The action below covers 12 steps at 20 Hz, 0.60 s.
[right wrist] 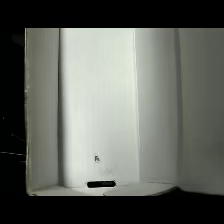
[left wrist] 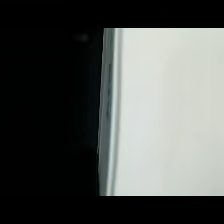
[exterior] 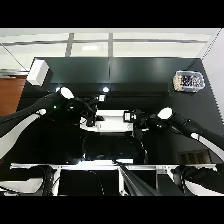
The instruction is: Fold the box and place the chain.
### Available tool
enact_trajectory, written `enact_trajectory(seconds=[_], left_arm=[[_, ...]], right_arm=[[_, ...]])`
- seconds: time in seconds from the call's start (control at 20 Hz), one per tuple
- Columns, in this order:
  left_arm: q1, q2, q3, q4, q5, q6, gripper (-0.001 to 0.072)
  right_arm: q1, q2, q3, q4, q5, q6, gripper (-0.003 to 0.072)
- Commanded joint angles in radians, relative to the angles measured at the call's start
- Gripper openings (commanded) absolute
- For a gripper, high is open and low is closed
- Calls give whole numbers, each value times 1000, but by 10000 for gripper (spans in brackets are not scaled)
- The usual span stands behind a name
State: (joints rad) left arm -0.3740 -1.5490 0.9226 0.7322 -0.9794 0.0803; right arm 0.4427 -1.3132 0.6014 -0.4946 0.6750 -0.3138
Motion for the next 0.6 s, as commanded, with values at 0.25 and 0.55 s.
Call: enact_trajectory(seconds=[0.25,0.55], left_arm=[[2,0,5,0,-33,-3,33],[5,26,91,183,-181,-180,480]], right_arm=[[1,-1,0,4,-4,6,478],[1,0,0,13,-4,11,477]])
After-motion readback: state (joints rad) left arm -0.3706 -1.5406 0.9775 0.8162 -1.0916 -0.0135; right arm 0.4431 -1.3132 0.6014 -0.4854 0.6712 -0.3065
